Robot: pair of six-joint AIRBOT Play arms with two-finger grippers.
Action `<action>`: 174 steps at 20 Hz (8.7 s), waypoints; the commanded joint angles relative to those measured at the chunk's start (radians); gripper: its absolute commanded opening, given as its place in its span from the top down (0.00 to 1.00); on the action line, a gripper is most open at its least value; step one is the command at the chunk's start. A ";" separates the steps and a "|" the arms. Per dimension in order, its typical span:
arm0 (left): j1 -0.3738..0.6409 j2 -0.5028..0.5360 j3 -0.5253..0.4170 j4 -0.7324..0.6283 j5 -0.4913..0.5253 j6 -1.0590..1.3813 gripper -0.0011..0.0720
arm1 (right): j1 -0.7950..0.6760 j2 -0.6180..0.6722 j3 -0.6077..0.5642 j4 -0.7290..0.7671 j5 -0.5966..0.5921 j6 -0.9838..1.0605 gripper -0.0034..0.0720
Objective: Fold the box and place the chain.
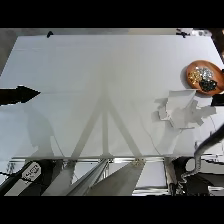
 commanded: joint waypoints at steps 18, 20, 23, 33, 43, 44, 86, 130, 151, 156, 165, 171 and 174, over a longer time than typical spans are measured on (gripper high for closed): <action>0.000 0.001 0.000 0.000 0.000 0.000 0.04 | 0.020 -0.031 0.001 0.425 0.169 -0.128 0.95; 0.000 0.001 0.000 0.000 0.000 0.000 0.04 | 0.074 0.013 0.001 0.534 0.220 -0.128 0.95; 0.000 0.001 0.001 0.000 0.000 0.000 0.04 | 0.197 0.076 0.001 0.680 0.212 -0.134 0.95; 0.000 0.001 0.001 0.000 0.000 0.000 0.04 | 0.730 0.103 0.001 0.800 0.011 0.100 0.95; 0.000 0.001 0.001 0.000 0.000 0.000 0.04 | 0.893 0.103 -0.002 0.921 -0.051 0.235 0.95; 0.000 0.001 0.001 0.000 0.000 0.000 0.04 | 0.898 0.103 -0.002 0.893 -0.051 0.253 0.95; -0.324 -0.001 0.000 -0.020 -0.072 0.026 0.04 | 1.187 0.493 -0.584 -0.045 -0.456 1.181 0.95; -1.120 -0.380 0.061 -0.380 0.627 0.659 0.04 | 0.854 0.286 -0.418 0.159 -0.167 0.687 0.95; -1.100 -0.477 0.132 -0.265 0.586 0.684 0.04 | 0.853 0.286 -0.418 0.184 -0.164 0.684 0.95; -1.124 -0.513 0.134 -0.342 0.596 0.674 0.05 | 0.853 0.286 -0.418 0.183 -0.166 0.684 0.95; -1.129 -0.625 0.217 -0.401 0.556 0.657 0.14 | 0.853 0.286 -0.418 0.184 -0.163 0.684 0.95; -1.129 -0.631 0.217 -0.381 0.539 0.662 0.52 | 0.853 0.286 -0.418 0.184 -0.163 0.684 0.95; -1.131 -0.631 0.217 -0.381 0.538 0.673 0.67 | 0.853 0.286 -0.418 0.184 -0.163 0.684 0.95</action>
